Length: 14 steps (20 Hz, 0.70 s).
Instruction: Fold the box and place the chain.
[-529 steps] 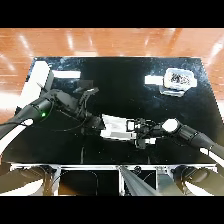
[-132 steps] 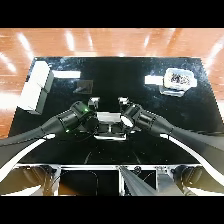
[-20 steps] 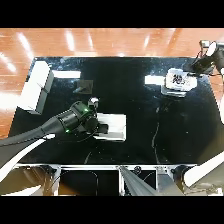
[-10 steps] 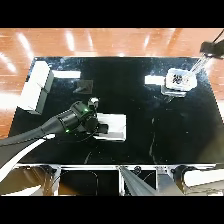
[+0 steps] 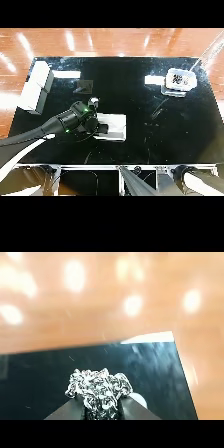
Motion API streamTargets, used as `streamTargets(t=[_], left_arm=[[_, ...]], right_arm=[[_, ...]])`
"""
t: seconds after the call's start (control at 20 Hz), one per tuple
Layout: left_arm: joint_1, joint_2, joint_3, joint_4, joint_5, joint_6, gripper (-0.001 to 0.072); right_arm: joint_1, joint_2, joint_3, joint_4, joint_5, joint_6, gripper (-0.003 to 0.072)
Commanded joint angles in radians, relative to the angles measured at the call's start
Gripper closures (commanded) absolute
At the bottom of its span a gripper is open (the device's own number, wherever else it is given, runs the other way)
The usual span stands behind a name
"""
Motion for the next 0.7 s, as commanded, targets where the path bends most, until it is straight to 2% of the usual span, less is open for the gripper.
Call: streamTargets(t=[0.0, 0.15, 0.3, 0.45, 0.65], left_arm=[[0.001, 0.0, 0.001, 0.001, 0.0, 0.0, 0.069], [0.001, 0.0, 0.001, 0.001, 0.0, 0.0, 0.069], [0.001, 0.0, 0.001, 0.003, -0.001, 0.0, 0.069], [0.001, 0.0, 0.001, 0.003, -0.004, 0.0, 0.069], [0.001, 0.0, 0.001, 0.004, -0.007, 0.0, 0.069]], right_arm=[[0.098, 0.129, 0.0, 0.008, 0.053, -0.023, 0.0661], [0.245, 0.188, 0.0, 0.01, 0.163, -0.023, 0.0657], [0.419, 0.193, -0.009, 0.069, 0.302, -0.022, 0.0656], [0.589, 0.192, -0.022, 0.089, 0.355, 0.01, 0.0656], [0.72, 0.192, -0.023, 0.091, 0.404, 0.051, 0.0657]])
